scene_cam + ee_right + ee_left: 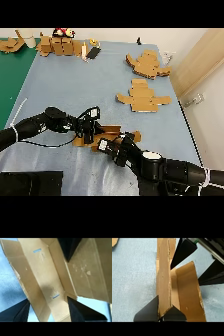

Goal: Fold the box.

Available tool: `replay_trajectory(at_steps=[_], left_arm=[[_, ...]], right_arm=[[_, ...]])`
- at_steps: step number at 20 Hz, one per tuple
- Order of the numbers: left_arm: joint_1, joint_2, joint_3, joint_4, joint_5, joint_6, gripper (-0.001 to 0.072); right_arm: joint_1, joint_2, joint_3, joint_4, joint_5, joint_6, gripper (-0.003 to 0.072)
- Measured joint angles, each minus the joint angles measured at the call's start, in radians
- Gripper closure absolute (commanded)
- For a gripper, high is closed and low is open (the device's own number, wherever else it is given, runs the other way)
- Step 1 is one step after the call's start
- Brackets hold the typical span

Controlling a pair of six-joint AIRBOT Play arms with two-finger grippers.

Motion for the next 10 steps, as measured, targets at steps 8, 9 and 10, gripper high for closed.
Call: replay_trajectory(at_steps=[8, 9, 10], left_arm=[[0.000, 0.000, 0.000, 0.000, 0.000, 0.000, 0.0699], [0.000, 0.000, 0.000, 0.000, 0.000, 0.000, 0.0698], [0.000, 0.000, 0.000, 0.000, 0.000, 0.000, 0.0698]], right_arm=[[-0.124, 0.131, -0.061, 0.103, 0.067, -0.153, -0.0034], [-0.148, 0.135, -0.068, 0.128, 0.092, -0.199, -0.0034], [-0.174, 0.137, -0.074, 0.150, 0.120, -0.246, -0.0034]])
